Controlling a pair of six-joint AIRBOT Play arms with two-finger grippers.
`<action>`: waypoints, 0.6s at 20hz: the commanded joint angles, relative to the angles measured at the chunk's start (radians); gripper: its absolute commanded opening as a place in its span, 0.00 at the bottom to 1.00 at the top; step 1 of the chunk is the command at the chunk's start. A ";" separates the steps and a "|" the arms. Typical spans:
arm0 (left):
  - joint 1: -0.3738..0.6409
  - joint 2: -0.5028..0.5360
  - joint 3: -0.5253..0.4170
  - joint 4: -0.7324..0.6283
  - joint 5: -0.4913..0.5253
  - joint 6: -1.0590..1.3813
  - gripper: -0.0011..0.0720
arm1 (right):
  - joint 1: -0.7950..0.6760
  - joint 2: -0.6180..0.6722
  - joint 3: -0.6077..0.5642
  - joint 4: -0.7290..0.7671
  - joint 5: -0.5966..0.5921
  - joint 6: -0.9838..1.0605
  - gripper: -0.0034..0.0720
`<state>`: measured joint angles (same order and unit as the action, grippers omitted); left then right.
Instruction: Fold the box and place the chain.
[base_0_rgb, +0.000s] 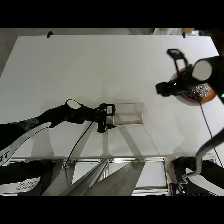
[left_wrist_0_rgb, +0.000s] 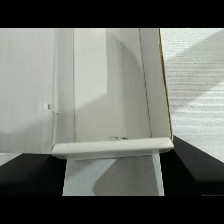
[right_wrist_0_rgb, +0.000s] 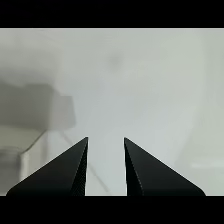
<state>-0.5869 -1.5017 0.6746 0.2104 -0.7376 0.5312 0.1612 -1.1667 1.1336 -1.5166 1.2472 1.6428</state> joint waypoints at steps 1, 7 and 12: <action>-0.001 0.001 0.000 0.000 0.000 0.000 0.55 | -0.257 -0.090 0.092 -0.032 -0.017 -0.105 0.35; -0.001 0.001 0.000 0.000 0.000 0.000 0.55 | -0.543 -0.272 0.102 -0.033 -0.093 -0.135 0.35; 0.000 0.001 0.000 0.000 0.000 0.000 0.55 | -0.568 -0.354 0.102 -0.034 -0.107 -0.151 0.35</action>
